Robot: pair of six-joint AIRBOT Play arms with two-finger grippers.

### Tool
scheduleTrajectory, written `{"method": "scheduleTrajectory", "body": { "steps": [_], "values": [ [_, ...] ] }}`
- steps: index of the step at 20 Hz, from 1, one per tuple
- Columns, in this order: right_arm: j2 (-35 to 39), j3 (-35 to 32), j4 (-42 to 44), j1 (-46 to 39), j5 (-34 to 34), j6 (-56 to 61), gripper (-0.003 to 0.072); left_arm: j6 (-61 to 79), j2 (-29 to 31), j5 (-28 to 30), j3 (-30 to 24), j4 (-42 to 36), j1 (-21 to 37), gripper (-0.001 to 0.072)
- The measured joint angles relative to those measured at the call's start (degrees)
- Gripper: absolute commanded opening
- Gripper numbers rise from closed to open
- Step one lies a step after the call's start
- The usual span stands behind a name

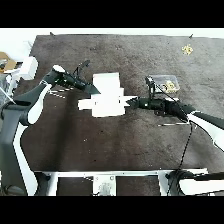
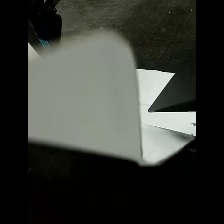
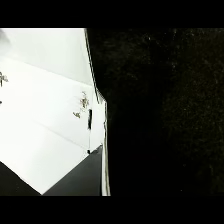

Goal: Fold the box and place the chain.

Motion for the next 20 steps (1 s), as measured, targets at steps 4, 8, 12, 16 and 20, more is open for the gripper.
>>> {"method": "scheduleTrajectory", "body": {
  "steps": [4,8,12,16,20],
  "values": [
    [0.00,0.02,0.04,0.00,-0.02,0.00,0.0452,1.18,-0.07,-1.44,0.07,0.72,0.00,0.0011],
    [0.59,0.44,-0.02,-0.13,0.17,-0.35,0.0455,5.84,0.11,-2.08,0.55,0.90,0.00,0.0011],
    [4.46,0.68,-0.44,-1.62,0.31,-2.08,0.0455,12.09,0.20,-2.27,1.53,1.01,-0.02,0.0011],
    [8.74,0.72,-1.20,-4.04,0.66,-3.43,0.0454,20.65,0.24,-2.10,1.97,0.98,0.00,0.0011],
    [10.10,0.72,-2.97,-4.94,2.73,-3.82,0.0454,27.80,0.24,0.61,2.08,1.03,-0.02,0.0010]
  ]
}}
